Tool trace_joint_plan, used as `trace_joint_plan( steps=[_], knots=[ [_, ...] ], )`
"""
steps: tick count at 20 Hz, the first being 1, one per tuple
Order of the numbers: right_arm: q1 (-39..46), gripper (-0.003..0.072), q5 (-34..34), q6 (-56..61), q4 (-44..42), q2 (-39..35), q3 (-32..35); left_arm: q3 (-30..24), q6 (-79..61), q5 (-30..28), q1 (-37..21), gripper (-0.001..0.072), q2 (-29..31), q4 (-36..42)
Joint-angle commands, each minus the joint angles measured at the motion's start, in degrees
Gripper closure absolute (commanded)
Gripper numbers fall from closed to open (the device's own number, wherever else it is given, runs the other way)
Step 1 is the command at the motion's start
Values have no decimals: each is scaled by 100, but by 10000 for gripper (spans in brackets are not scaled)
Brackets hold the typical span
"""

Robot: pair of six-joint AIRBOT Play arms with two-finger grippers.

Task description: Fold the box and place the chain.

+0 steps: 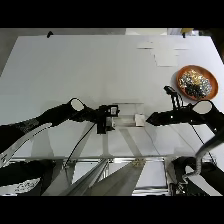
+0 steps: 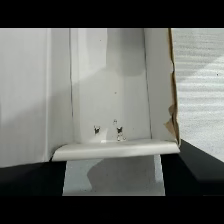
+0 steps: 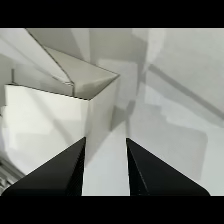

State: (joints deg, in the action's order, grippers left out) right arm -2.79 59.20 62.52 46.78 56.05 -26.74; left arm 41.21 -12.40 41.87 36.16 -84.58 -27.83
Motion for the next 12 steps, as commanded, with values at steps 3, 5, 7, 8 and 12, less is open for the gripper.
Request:
trace_joint_plan(
  steps=[3,5,7,8,12],
  knots=[
    [-393,384,-146,26,-219,-61,-2,-2,-2,0,0,500,2,-2],
    [-551,381,-345,212,-181,-52,-4,-2,-2,0,0,500,2,-2],
    [-745,334,-507,522,37,-17,-24,-2,-2,0,0,500,2,-2],
    [-890,298,-603,769,245,0,-55,-2,-2,0,0,500,2,-2],
    [-1537,282,-787,1954,1134,214,-415,-2,-2,0,0,500,2,-2]
  ],
)
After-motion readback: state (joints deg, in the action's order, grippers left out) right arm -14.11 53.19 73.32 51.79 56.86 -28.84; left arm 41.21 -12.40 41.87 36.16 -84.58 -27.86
